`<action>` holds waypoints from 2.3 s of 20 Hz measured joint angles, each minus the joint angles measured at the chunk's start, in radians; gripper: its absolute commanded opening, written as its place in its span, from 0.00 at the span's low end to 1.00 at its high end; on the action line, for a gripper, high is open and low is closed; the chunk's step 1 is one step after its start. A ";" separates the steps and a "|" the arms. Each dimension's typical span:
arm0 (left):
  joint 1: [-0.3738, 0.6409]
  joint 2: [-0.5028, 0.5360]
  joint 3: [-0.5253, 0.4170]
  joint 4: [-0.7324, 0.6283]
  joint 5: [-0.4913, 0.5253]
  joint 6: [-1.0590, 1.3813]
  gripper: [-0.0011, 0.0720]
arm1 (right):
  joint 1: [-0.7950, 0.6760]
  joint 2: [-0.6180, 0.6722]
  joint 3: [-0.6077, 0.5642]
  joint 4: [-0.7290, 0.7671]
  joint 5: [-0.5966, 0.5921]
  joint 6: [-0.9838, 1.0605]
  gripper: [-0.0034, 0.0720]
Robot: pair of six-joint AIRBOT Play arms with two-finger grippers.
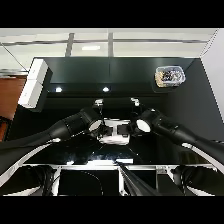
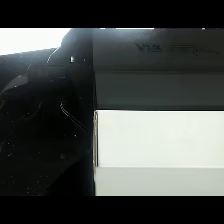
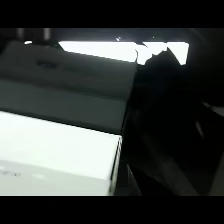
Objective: Fold the box and place the chain.
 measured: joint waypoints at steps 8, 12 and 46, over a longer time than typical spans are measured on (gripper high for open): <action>0.000 0.000 0.000 0.000 0.000 0.000 0.05 | 0.043 -0.059 0.039 -0.054 0.049 0.154 0.37; 0.000 0.000 0.000 0.000 0.000 0.000 0.05 | 0.047 -0.077 0.042 -0.058 0.055 0.169 0.23; 0.000 0.000 0.000 -0.003 0.000 0.000 0.05 | -0.814 -0.037 0.315 -0.347 -0.068 -0.388 1.00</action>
